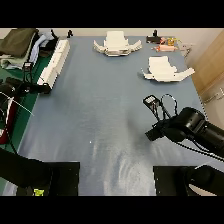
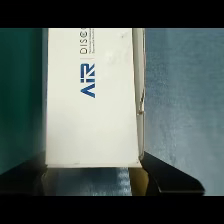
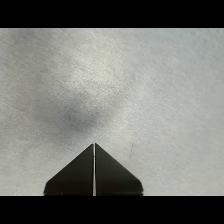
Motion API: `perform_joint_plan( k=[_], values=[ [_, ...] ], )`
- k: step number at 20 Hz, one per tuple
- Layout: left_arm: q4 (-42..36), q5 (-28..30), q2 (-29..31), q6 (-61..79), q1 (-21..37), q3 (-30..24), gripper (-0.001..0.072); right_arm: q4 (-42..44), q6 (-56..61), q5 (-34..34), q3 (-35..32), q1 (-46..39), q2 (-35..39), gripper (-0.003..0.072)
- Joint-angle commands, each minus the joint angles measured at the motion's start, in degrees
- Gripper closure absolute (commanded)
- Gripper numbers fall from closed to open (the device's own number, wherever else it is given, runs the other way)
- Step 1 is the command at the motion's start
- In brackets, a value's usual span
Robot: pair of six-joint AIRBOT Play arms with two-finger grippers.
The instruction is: Fold the box.
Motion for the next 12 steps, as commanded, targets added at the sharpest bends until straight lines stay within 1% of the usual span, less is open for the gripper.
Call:
perform_joint_plan(
  k=[1, 6, 8, 12],
  values=[
    [-0.22, 0.87, -3.67, -0.83, -1.29, 4.39, 0.0237, -0.02, 0.02, 0.02, 0.04, -0.02, 0.0, 0.0675],
    [-0.2, 0.04, -5.81, -0.83, -1.46, 5.25, 0.0238, -0.02, 0.02, 0.02, 0.04, -0.02, 0.0, 0.0675],
    [-0.2, -1.14, -6.23, -0.83, -1.46, 5.25, 0.0237, -0.02, 0.02, 0.02, 0.04, -0.02, 0.0, 0.0675],
    [-0.2, -1.03, -6.51, -0.83, -1.44, 5.25, 0.0237, -0.02, 0.02, 0.02, 0.04, -0.02, 0.0, 0.0675]
  ],
)
